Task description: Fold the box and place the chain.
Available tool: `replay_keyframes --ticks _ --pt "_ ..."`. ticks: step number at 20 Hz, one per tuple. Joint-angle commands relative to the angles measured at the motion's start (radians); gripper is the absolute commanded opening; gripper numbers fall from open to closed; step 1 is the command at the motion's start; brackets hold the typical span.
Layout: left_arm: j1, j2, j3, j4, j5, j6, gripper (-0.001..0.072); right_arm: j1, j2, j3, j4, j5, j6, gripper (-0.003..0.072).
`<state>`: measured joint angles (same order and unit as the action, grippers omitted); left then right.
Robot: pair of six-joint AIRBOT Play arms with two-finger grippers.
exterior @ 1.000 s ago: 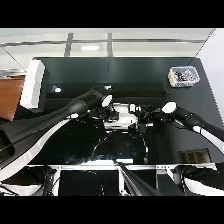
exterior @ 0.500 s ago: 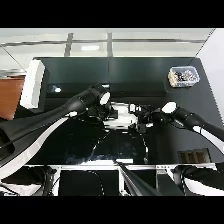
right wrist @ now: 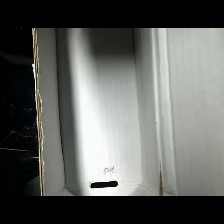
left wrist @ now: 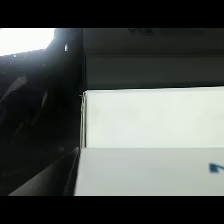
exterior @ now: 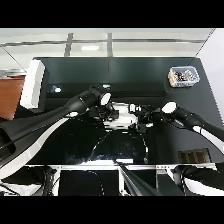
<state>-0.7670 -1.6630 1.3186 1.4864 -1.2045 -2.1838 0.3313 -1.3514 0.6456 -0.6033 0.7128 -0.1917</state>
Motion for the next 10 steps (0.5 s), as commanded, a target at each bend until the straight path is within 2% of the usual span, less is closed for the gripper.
replay_keyframes --ticks 1,2,4,5,6,10 --pt "0.001 -0.010 0.001 0.005 0.002 0.000 0.0312 0.000 -0.001 0.000 0.000 0.000 0.000 0.0167" --pt "0.001 -0.010 0.001 0.005 0.005 0.000 0.0309 0.000 -0.001 0.000 0.000 0.000 0.000 0.0167" --pt "0.001 -0.010 0.001 0.005 0.004 0.003 0.0252 0.000 -0.001 0.000 0.000 0.000 0.000 0.0167" --pt "0.001 -0.010 0.001 0.005 0.004 0.003 0.0060 0.000 -0.001 0.000 0.000 0.000 0.000 0.0167" --pt "0.001 -0.010 0.001 0.004 0.005 0.005 0.0023 0.000 -0.001 0.000 0.000 0.000 0.000 0.0167" --pt "0.000 -0.010 0.001 -0.002 0.006 0.006 0.0024 0.000 -0.001 0.000 0.000 0.000 0.000 0.0167"
